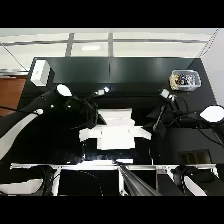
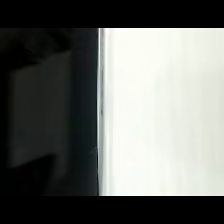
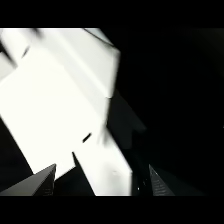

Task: Fold the box and place the chain.

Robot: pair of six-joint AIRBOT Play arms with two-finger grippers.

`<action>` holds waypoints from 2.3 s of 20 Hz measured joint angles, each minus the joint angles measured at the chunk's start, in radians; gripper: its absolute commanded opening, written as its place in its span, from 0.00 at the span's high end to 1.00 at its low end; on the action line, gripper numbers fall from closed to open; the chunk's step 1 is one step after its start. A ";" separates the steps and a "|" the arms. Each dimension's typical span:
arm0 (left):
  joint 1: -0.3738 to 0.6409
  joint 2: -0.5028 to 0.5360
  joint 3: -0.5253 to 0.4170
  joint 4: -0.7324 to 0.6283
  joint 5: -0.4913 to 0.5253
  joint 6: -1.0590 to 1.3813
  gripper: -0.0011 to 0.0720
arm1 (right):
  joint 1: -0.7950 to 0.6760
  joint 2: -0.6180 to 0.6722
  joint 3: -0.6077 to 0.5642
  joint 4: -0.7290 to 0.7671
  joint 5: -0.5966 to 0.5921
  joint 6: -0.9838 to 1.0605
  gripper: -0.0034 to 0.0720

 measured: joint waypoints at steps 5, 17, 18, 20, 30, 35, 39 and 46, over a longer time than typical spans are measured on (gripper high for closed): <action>-0.068 -0.022 -0.017 0.014 0.175 0.092 0.95 | 0.150 -0.002 -0.006 -0.125 -0.069 -0.062 0.07; -0.072 -0.048 -0.024 -0.004 0.209 0.118 0.95 | 0.247 -0.030 -0.155 -0.225 -0.191 -0.203 0.07; -0.072 -0.048 -0.024 -0.004 0.210 0.119 0.95 | 0.248 -0.039 -0.159 -0.224 -0.195 -0.216 0.07; -0.072 -0.048 -0.024 -0.003 0.211 0.119 0.95 | 0.250 -0.060 -0.165 -0.204 -0.207 -0.249 0.07; -0.072 -0.049 -0.024 -0.002 0.212 0.119 0.95 | 0.386 -0.107 -0.150 -0.108 -0.429 -0.307 0.07; -0.072 -0.049 -0.024 -0.002 0.214 0.119 0.95 | 0.307 -0.116 -0.093 -0.042 -0.439 -0.310 0.07; -0.072 -0.049 -0.024 -0.002 0.214 0.119 0.95 | 0.269 -0.146 -0.080 0.071 -0.426 -0.389 0.07; -0.072 -0.049 -0.024 -0.002 0.215 0.119 0.95 | 0.211 -0.185 -0.073 0.130 -0.422 -0.436 0.07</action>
